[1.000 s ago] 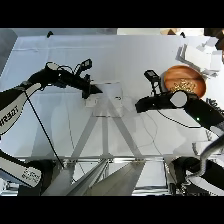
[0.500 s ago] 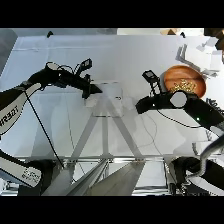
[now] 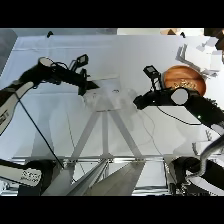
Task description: Fold the box and place the chain.
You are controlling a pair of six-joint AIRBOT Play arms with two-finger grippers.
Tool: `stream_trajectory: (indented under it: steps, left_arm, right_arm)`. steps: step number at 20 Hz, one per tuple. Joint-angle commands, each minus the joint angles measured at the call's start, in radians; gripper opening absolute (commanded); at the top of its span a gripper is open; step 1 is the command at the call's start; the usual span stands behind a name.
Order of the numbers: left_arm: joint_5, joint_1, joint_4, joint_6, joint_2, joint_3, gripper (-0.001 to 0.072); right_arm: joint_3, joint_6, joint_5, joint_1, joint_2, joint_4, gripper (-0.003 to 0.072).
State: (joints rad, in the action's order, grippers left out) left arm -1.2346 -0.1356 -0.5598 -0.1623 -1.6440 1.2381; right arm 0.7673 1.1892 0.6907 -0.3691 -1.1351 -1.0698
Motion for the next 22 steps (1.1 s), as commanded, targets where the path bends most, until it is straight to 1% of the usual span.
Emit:
stream_trajectory:
  steps: [1,3,5,6,9,11,13,15,18,20,22]
  left_arm:
    - [-0.129,0.017,-0.146,-0.014,0.140,0.000,0.0006]
    - [-0.207,0.008,-0.218,-0.014,0.185,-0.003,0.0003]
    - [-0.193,-0.005,-0.212,-0.014,0.195,-0.027,0.0002]
    - [-0.154,-0.017,-0.214,-0.014,0.193,-0.047,0.0002]
    - [0.001,-0.051,-0.212,-0.014,0.193,-0.125,0.0002]
    - [0.070,-0.070,-0.195,-0.014,0.187,-0.166,0.0002]
    - [0.113,-0.081,-0.128,-0.016,0.158,-0.191,0.0002]
    - [0.159,-0.084,-0.043,-0.029,0.106,-0.192,0.0002]
    - [0.213,-0.088,0.101,-0.146,0.040,-0.192,0.0003]
    - [0.249,-0.097,0.091,-0.174,0.021,-0.192,0.0004]
    - [0.258,-0.105,0.088,-0.176,0.011,-0.192,0.0004]
  right_arm:
    - [0.054,0.019,0.010,-0.001,0.001,0.002,0.0415]
    - [0.062,0.019,0.014,0.000,0.001,0.011,0.0415]
    - [0.062,0.020,0.033,-0.001,0.001,0.013,0.0415]
    - [0.062,0.035,0.039,-0.001,0.001,0.014,0.0415]
    - [0.062,0.044,0.060,-0.001,0.001,0.017,0.0415]
    - [0.062,0.043,0.055,0.000,0.001,0.011,0.0414]
    - [0.062,0.043,0.041,0.000,0.001,0.000,0.0414]
    - [0.062,0.041,0.023,0.000,0.001,-0.006,0.0414]
    - [0.062,0.040,-0.008,0.000,0.001,-0.008,0.0414]
    - [0.062,0.041,-0.035,0.000,0.001,-0.008,0.0413]
    - [0.062,0.041,-0.058,0.000,0.000,-0.008,0.0413]
